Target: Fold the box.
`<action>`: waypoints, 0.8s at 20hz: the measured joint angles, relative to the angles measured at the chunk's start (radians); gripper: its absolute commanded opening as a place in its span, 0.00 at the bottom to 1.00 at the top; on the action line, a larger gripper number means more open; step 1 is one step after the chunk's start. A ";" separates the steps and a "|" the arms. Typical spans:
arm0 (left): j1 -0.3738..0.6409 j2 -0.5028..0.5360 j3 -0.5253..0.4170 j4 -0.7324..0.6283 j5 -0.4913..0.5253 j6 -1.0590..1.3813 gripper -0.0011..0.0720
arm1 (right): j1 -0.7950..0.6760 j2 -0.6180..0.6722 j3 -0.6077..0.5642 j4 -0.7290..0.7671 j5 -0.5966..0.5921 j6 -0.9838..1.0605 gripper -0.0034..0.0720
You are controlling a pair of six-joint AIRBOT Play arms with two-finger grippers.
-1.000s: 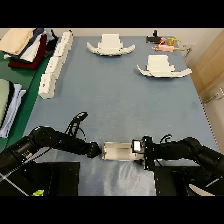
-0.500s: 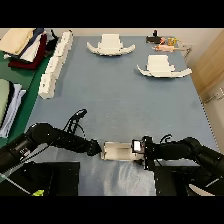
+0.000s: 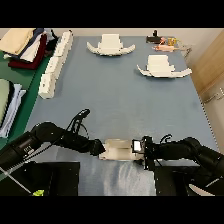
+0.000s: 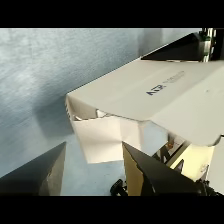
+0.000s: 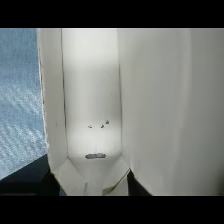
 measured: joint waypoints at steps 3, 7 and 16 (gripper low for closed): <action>-0.079 -0.029 0.000 0.004 0.085 -0.025 0.73 | 0.000 0.000 0.000 0.000 0.000 0.000 0.60; -0.163 -0.052 0.004 0.071 0.186 -0.131 0.65 | 0.000 0.000 0.000 0.000 0.000 0.000 0.60; -0.352 -0.166 0.117 0.418 0.192 -0.541 0.65 | 0.000 0.000 0.000 0.000 0.000 0.000 0.60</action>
